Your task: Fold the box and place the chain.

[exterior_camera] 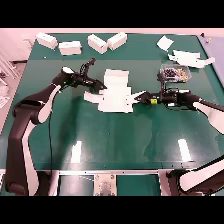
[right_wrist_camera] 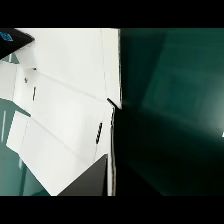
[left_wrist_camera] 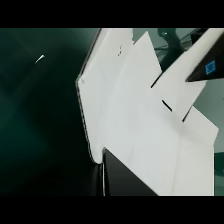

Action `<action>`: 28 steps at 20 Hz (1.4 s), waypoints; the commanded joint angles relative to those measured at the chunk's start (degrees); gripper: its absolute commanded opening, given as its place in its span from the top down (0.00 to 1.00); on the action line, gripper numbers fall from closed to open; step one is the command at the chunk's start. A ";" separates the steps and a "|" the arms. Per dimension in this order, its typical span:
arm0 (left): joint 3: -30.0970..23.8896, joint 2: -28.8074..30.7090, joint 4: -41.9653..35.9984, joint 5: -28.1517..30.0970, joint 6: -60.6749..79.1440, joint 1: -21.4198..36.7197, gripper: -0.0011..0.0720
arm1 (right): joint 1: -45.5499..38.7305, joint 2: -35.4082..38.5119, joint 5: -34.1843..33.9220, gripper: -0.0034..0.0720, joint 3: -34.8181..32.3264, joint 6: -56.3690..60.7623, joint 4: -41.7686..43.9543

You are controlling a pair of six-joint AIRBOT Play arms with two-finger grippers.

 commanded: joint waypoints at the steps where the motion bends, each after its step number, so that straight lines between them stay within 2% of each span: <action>1: -0.04 -0.09 -5.25 -9.94 16.02 0.59 0.95 | 0.07 -0.04 0.02 0.94 0.00 -0.04 0.24; 3: -0.07 -0.09 -8.13 -14.58 21.44 2.01 0.96 | 0.07 -0.04 0.02 0.94 0.00 -0.24 0.28; 5: -0.07 -0.11 -10.91 -17.62 25.31 3.74 0.96 | 0.07 -0.04 0.02 0.84 0.00 -0.22 0.33; 10: -3.04 -0.15 -10.54 -18.08 31.28 4.55 0.96 | 0.07 -0.04 0.04 0.83 0.00 -0.20 0.92; 11: -3.96 -0.15 -10.60 -17.25 32.74 4.55 0.96 | 0.07 -0.04 0.02 0.79 0.00 -0.20 1.01; 12: -4.70 -0.15 -10.67 -16.37 34.21 4.55 0.96 | 0.04 -0.04 0.04 0.70 0.00 -0.22 1.64; 15: -6.60 -0.13 -10.73 -15.02 37.99 4.55 0.96 | 0.02 -0.02 0.07 0.56 0.31 -1.79 3.69; 18: -8.41 -0.13 -10.67 -13.57 41.18 4.55 0.96 | 0.00 -0.02 0.26 0.56 0.81 -3.30 6.29; 28: -10.38 1.14 -9.11 -10.12 49.51 4.55 0.96 | -1.31 -0.04 -1.09 0.56 3.89 -3.28 6.25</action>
